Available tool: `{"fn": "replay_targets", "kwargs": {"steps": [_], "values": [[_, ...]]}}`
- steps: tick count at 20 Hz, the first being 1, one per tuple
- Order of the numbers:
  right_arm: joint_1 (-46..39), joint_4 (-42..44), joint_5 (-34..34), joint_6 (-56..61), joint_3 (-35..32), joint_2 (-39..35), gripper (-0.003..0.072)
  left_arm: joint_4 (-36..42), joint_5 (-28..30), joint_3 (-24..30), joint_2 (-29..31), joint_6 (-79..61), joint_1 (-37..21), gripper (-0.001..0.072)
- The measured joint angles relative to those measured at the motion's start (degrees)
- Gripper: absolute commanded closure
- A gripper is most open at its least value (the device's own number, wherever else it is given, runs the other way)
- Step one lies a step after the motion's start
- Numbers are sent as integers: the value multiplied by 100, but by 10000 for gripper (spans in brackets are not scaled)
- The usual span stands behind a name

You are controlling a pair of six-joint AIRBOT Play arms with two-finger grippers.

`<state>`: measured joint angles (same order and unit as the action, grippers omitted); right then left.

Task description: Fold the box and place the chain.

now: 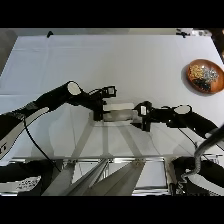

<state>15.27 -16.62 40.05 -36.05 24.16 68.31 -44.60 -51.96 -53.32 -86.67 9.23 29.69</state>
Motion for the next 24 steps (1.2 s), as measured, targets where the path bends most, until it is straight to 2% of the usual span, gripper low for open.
{"fn": "replay_targets", "kwargs": {"steps": [8,16,18,24], "values": [[-2,76,249,-44,356,505,34,0,-7,-2,2,0,0,694],[2,-103,284,-26,363,586,47,4,-22,-2,2,0,0,694],[48,-164,205,-28,326,590,89,9,-33,0,2,0,4,694],[192,-162,90,-42,275,610,83,4,-35,0,2,-2,4,694]]}}
